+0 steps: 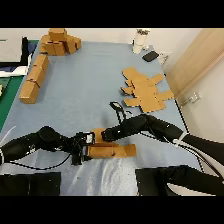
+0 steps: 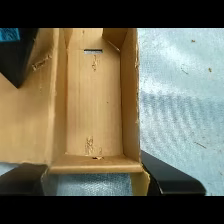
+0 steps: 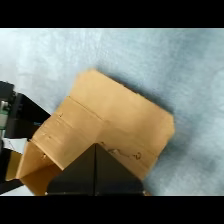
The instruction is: Fold the box.
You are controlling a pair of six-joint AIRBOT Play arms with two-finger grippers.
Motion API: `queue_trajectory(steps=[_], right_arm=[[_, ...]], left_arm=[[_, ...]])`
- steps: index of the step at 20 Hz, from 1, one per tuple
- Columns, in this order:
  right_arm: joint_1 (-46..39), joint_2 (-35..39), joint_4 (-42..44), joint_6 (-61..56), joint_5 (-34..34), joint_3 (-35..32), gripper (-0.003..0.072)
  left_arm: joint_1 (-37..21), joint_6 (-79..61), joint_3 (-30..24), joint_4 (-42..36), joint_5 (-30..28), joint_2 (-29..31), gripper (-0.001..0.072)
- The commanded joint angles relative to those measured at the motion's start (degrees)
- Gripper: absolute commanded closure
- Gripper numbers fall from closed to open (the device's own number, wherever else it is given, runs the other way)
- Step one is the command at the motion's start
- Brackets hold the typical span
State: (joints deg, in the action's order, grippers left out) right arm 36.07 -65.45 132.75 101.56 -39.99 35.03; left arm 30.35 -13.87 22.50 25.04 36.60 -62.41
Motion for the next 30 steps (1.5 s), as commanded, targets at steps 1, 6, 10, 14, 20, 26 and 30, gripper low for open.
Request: queue_trajectory(steps=[1,6,10,14,20,26,30], right_arm=[[0.0,-2.7,-0.5,5.0,-0.5,0.5,0.0683],[-0.1,0.4,-3.5,9.0,-4.6,3.6,0.0684],[-0.2,12.9,-28.7,-2.3,-15.5,6.3,0.0684],[0.9,24.3,-27.5,6.1,-28.2,2.2,0.0682],[3.0,28.7,-26.5,27.4,-15.8,-12.2,0.0232],[3.0,20.0,-24.2,39.6,-3.5,-12.8,0.0232],[3.0,19.0,-17.4,48.0,-3.5,-12.8,0.0232]], left_arm=[[0.0,-0.1,0.0,0.0,0.0,0.0,0.0177],[0.0,-0.1,0.0,0.0,0.0,0.0,0.0178],[0.0,-0.1,0.0,0.0,0.0,0.0,0.0178],[0.0,-0.1,0.0,0.0,0.0,0.0,0.0177],[0.0,-0.1,0.0,0.0,0.0,0.0,0.0178],[0.0,-0.1,0.0,0.0,0.0,0.0,0.0178],[0.0,-0.1,0.0,0.0,0.0,0.0,0.0177]])
